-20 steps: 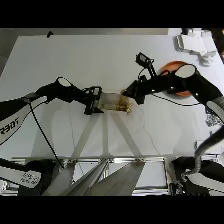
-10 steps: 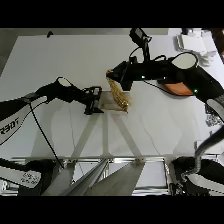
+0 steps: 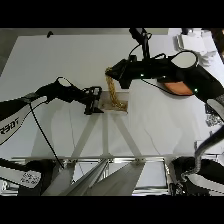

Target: Fold the box and place the chain.

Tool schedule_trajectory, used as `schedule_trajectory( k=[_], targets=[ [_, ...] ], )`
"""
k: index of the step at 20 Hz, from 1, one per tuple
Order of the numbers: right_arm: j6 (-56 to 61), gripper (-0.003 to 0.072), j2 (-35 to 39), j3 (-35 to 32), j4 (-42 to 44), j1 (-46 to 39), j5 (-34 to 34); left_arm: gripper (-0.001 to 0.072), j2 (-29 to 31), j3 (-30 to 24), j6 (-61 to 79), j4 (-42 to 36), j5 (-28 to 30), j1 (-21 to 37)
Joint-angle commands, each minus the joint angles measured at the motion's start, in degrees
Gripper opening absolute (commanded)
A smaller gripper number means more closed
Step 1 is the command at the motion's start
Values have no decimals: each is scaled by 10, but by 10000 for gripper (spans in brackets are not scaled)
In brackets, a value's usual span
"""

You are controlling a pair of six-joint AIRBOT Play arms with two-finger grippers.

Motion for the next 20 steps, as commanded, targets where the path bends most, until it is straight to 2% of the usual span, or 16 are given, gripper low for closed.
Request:
schedule_trajectory(
  k=[1, 4, 5, 7, 12, 16, 20],
  targets=[
    [98, 10, -9, -2, -154, 1, 21, 115, 0, 0, 0, 0, 0, 0],
    [144, 13, -37, -2, -224, 1, 102, 115, 0, 0, 0, 0, 0, 0],
    [144, 67, -44, -2, -224, 1, 120, 115, 0, 0, 0, 0, 0, 0],
    [143, 365, -46, -2, -223, 1, 118, 115, 0, 0, 0, 0, 0, 0],
    [144, 373, -46, -2, -217, 1, 67, 115, 0, 0, 0, 0, 0, 0],
    [134, 366, -50, -2, -216, 1, 0, 115, 0, 0, 0, 0, 0, 0],
    [108, 366, -69, -2, -217, 1, 30, 115, 0, 0, 0, 0, 0, 0]
  ],
)
